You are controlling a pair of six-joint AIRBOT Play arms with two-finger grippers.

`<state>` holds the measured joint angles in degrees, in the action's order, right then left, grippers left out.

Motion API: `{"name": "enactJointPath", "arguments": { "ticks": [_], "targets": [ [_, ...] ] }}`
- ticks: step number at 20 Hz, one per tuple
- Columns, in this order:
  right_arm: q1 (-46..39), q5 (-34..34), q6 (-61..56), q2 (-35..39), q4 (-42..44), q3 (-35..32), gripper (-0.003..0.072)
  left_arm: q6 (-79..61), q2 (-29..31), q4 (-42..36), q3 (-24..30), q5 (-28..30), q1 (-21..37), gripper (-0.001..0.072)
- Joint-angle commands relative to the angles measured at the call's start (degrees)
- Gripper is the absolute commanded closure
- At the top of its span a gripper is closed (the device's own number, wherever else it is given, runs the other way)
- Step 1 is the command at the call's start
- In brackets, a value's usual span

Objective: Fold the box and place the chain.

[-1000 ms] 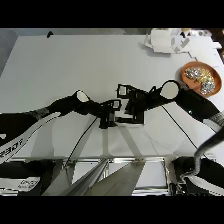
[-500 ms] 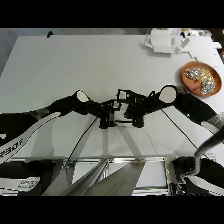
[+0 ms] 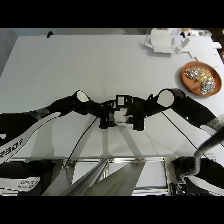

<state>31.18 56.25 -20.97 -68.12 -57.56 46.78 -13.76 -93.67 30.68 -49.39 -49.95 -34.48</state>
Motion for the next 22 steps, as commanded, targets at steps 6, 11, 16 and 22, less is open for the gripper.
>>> {"name": "enactJointPath", "arguments": {
  "ticks": [6, 11, 16, 22],
  "targets": [
    [-2.36, 3.17, -0.02, 4.2, 0.15, 0.0, 0.0365, 0.07, 0.0, -0.02, -0.04, 0.0, -0.02, 0.0498],
    [-6.97, 3.96, -1.27, 4.31, 2.16, 0.0, 0.0666, 0.07, 0.0, -0.02, -0.04, 0.0, -0.02, 0.0498],
    [-7.08, 1.29, -1.05, 2.49, 6.54, -0.09, 0.0666, 0.07, 0.0, -0.02, -0.04, 0.0, -0.02, 0.0498],
    [-5.75, 1.75, -1.03, -1.31, 6.54, -0.22, 0.0666, 0.07, 0.0, -0.02, -0.04, 0.0, -0.02, 0.0498]
  ]
}}
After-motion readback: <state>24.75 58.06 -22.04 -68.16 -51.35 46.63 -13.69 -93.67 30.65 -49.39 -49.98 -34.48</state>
